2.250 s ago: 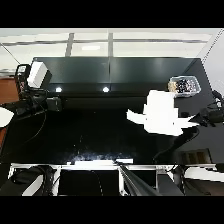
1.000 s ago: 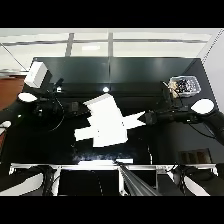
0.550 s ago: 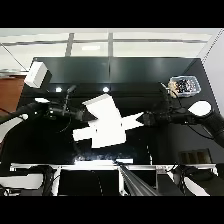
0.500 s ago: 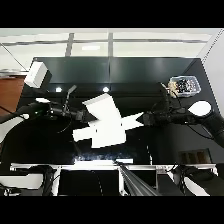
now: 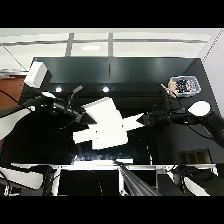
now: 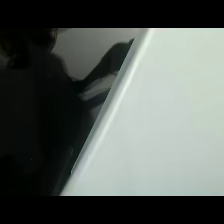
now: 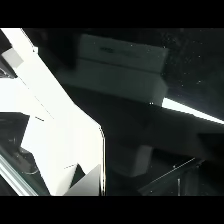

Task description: Fold the box and place the chain.

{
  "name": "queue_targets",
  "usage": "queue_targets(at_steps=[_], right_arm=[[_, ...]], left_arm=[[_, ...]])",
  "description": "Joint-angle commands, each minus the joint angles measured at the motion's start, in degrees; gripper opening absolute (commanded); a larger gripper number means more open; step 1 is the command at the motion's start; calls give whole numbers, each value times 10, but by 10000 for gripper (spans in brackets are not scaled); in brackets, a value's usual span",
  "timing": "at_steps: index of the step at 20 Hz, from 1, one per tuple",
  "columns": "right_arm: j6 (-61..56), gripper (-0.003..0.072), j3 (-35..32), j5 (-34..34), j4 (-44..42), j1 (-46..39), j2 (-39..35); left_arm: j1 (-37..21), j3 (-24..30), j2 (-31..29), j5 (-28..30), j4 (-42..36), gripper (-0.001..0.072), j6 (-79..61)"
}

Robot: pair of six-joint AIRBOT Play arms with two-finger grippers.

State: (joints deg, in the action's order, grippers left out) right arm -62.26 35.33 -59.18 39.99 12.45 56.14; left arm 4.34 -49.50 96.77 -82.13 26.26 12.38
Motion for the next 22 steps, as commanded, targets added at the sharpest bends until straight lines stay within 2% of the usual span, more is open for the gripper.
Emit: queue_targets(at_steps=[1, 3, 5, 6, 7, 8, 9, 13, 15, 18, 19, 22], right_arm=[[-6, 24, 0, 7, 3, 0, 0], [-10, 24, 0, 10, 6, 0, 0], [-10, 25, 0, 10, 10, -2, 0], [-18, 128, 0, 8, 9, -6, 0], [-31, 435, 1, 2, 9, -14, 0], [-31, 660, 4, -14, 11, -25, 0], [-31, 692, 11, -36, 22, -41, 0], [-7, 691, 68, -120, 127, -128, -1], [39, 692, 103, -143, 162, -162, -1], [116, 691, 124, -137, 160, -178, -1], [129, 692, 125, -124, 160, -178, -1], [130, 691, 125, -72, 151, -177, 0]], left_arm=[[0, -10, 6, -17, 40, 321, -5], [0, -10, 6, -15, 40, 199, -9], [0, -10, 6, -14, 32, 45, -9], [-2, -10, 6, -15, 28, 29, -9], [-4, -11, 6, -16, 28, 29, -9], [-5, -12, 6, -17, 28, 28, -8], [-4, -14, 5, -18, 28, 27, -7], [16, -30, -1, -11, 37, 24, -19], [47, -35, -27, 24, 70, 22, -14], [112, -30, -106, 110, 163, 22, -15], [126, -26, -131, 137, 165, 22, -23], [165, -19, -186, 164, 141, 22, -101]])
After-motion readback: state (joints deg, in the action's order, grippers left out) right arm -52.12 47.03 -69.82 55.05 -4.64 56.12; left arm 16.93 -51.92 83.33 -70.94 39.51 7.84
